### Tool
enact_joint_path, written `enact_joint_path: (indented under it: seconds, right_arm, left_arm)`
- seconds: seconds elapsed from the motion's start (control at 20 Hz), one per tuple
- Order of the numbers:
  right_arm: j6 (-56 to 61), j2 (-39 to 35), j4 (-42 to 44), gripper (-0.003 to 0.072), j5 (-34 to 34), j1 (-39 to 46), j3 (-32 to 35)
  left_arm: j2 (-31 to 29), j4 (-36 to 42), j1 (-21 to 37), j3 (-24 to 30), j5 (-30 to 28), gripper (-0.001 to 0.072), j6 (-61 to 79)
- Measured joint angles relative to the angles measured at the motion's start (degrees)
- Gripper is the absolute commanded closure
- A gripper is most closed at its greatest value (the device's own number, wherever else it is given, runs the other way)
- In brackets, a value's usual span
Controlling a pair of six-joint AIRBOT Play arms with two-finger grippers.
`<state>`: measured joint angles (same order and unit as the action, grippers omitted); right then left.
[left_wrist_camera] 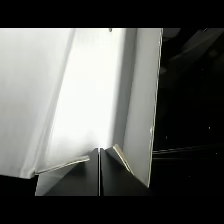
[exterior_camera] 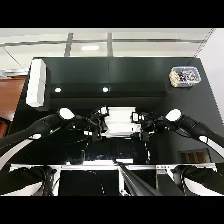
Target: Fold the box and place the chain.
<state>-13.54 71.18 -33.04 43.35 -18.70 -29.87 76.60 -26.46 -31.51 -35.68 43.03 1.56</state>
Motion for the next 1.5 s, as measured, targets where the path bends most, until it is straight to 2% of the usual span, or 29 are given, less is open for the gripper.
enact_joint_path:
  seconds: [0.05,0.1,0.15,0.2,0.25,0.35,0.5,0.55,0.6,0.75,0.9,1.0,1.15,1.25,1.35,1.5]
  right_arm:
    - [0.0,0.0,0.0,0.0557,0.0,0.0,-0.02]
    - [-0.04,0.0,-0.07,0.0557,0.0,0.0,-0.02]
    - [-0.07,0.0,-0.07,0.0557,0.0,0.0,-0.02]
    - [-0.09,0.0,-0.09,0.0557,0.0,0.0,-0.02]
    - [0.0,-0.02,-0.02,0.0557,0.0,0.0,-0.02]
    - [-0.04,0.0,-0.02,0.0557,0.0,0.0,-0.02]
    - [-0.09,0.0,-0.09,0.0557,0.07,0.0,-0.02]
    - [-0.07,-0.02,-0.09,0.0556,0.07,0.0,-0.02]
    - [0.02,-0.02,-0.02,0.0557,0.07,0.0,-0.02]
    - [0.15,0.0,0.11,0.0557,0.02,0.0,-0.02]
    - [0.15,-0.02,0.13,0.0557,-0.11,-0.04,0.0]
    - [0.11,0.0,0.13,0.0557,-0.11,-0.04,0.0]
    - [0.09,0.0,0.11,0.0557,-0.11,-0.04,-0.02]
    - [0.09,0.0,0.11,0.0557,-0.09,-0.04,0.0]
    - [0.07,0.0,0.09,0.0557,-0.09,-0.04,0.0]
    - [0.07,0.0,0.09,0.0557,-0.07,-0.04,-0.02]
  left_arm:
    - [0.04,0.0,-0.15,0.0,-0.02,0.044,-0.02]
    - [0.07,0.07,-0.24,0.0,-0.13,0.0438,-0.04]
    - [0.07,0.04,-0.28,0.0,-0.2,0.0458,-0.02]
    - [0.11,0.02,-0.33,0.0,-0.15,0.0566,-0.04]
    - [0.11,-0.02,-0.39,0.0,0.0,0.056,-0.02]
    - [0.11,-0.02,-0.44,0.0,-0.02,0.0332,-0.02]
    - [0.11,-0.04,-0.44,0.0,-0.22,0.0333,-0.02]
    - [0.07,-0.07,-0.44,0.0,-0.17,0.0401,-0.13]
    - [-0.13,-0.13,-0.37,0.0,0.04,0.0681,-1.05]
    - [-2.54,-3.72,1.42,-0.39,3.69,0.0684,-5.99]
    - [-7.89,-13.03,6.67,-0.81,9.18,0.0683,-17.84]
    - [-12.11,-20.94,12.57,-0.85,11.54,0.0682,-28.94]
    - [-15.15,-27.23,23.39,-0.26,13.81,0.0681,-48.83]
    - [-14.71,-27.67,30.36,0.94,16.46,0.0682,-61.0]
    - [-12.26,-24.06,35.47,2.32,19.82,0.0684,-66.42]
    - [-7.15,-19.78,37.59,3.41,23.34,0.0685,-69.44]
